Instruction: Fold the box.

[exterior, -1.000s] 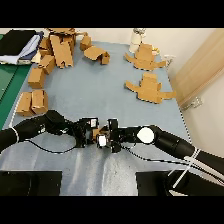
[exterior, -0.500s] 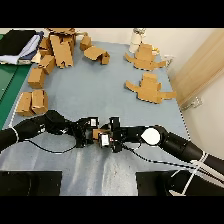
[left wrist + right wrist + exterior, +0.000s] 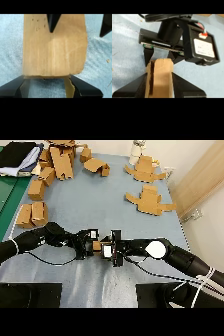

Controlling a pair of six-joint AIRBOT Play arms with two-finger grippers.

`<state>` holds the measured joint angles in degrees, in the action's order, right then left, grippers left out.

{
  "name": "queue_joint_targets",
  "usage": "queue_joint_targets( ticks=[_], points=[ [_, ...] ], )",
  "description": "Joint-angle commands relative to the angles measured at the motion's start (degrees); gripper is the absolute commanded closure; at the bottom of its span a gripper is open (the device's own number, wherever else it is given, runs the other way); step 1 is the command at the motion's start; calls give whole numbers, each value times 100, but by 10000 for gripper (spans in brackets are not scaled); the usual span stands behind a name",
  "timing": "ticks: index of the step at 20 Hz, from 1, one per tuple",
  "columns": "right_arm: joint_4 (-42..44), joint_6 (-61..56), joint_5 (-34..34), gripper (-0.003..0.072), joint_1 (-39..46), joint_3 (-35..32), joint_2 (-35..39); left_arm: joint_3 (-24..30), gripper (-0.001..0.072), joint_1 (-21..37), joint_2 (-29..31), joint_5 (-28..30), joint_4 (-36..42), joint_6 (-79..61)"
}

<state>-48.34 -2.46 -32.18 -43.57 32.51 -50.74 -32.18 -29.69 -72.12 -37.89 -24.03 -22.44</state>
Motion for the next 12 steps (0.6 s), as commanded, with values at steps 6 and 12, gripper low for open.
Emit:
queue_joint_targets(
  ticks=[6,12],
  points=[
    [166,-378,291,185,52,15,205,0,118,2,-4,-4,-2,-2],
    [138,-566,269,185,385,13,203,0,118,2,-4,-2,-2,-2]
  ],
)
